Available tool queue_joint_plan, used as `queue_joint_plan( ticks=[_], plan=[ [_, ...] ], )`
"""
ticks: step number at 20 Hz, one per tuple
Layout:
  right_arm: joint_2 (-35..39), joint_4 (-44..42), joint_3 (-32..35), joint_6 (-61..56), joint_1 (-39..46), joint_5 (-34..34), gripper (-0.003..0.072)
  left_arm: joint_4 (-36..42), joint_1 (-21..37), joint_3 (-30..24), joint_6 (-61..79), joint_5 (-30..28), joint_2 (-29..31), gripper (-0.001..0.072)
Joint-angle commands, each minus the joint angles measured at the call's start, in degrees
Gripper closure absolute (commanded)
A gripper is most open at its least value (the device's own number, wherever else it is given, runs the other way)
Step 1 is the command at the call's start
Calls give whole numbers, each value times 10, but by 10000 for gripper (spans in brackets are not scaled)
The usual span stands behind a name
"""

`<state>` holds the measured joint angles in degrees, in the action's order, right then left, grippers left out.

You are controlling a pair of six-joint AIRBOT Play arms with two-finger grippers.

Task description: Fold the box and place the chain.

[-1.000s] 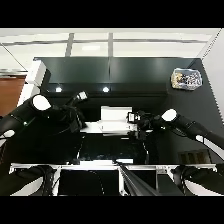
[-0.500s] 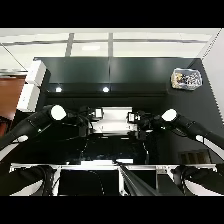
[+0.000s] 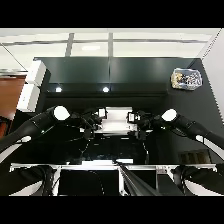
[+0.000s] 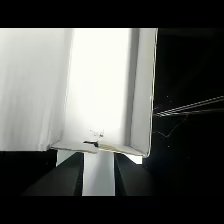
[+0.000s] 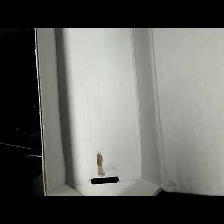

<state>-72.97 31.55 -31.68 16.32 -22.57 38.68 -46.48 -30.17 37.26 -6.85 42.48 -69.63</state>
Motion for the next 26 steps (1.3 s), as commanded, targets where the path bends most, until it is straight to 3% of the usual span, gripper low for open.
queue_joint_plan(
  ticks=[1,5,9,10,11,12,14,15,16,17,18,20,21,22,23,24,25,26],
  plan=[
    [0,0,0,0,-1,0,237,34,-1,0,0,-12,-12,486],
    [0,0,0,0,-1,0,237,119,-1,0,21,-17,-29,486],
    [0,0,0,0,-1,0,237,124,-1,0,22,-16,-55,490],
    [0,0,0,0,-1,0,237,124,-1,0,23,-16,-59,523],
    [0,0,0,0,-1,0,237,124,-1,0,23,-16,-61,636],
    [0,0,0,0,-1,0,237,124,-2,0,25,-16,-61,668],
    [0,0,0,0,-1,0,237,125,-2,0,27,-16,-61,630],
    [0,0,0,0,-1,0,237,125,-2,0,28,-17,-60,479],
    [0,0,0,0,-1,0,237,125,-2,0,28,-17,-60,403],
    [0,0,0,0,-1,0,237,124,-2,0,28,-17,-60,403],
    [0,0,0,0,-1,0,237,125,-2,0,28,-15,-60,417],
    [0,0,0,0,-1,0,237,125,-2,0,28,-14,-60,640],
    [0,0,0,0,-1,0,237,130,-2,0,28,-14,-60,533],
    [0,0,0,0,-1,0,237,131,-2,0,28,-14,-60,377],
    [0,0,0,0,-1,0,237,127,-1,0,28,-16,-60,349],
    [0,0,0,0,-1,0,237,122,0,0,24,-21,-60,455],
    [0,0,0,0,-1,0,237,117,4,0,23,-21,-59,678],
    [0,0,0,0,-1,0,237,113,12,0,19,-12,-57,681]
  ],
)
